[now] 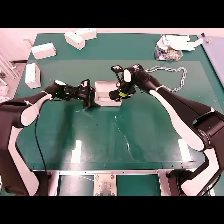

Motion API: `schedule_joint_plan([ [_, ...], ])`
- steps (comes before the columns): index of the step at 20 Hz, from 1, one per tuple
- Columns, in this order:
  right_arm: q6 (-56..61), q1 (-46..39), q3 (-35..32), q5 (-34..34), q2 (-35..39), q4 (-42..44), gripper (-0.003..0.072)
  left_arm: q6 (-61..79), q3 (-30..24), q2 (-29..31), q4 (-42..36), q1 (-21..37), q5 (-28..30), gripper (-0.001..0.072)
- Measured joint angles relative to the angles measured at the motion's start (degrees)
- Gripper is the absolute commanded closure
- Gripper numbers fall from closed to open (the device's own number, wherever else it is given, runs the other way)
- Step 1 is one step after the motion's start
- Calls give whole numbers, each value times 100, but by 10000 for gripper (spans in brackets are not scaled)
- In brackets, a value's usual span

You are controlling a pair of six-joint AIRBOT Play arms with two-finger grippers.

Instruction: Fold the box and place the chain.

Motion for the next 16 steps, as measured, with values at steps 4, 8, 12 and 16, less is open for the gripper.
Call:
schedule_joint_plan([
  [4,46,-7,96,59,81,-238,299,-2,0,0,-2,2,13,215],
  [8,68,-4,149,140,120,-313,285,-4,2,0,-2,2,13,215],
  [12,144,-4,160,269,131,-337,222,-4,2,0,0,2,13,215],
  [16,214,-4,160,173,46,-341,226,-7,2,0,0,2,13,215],
])
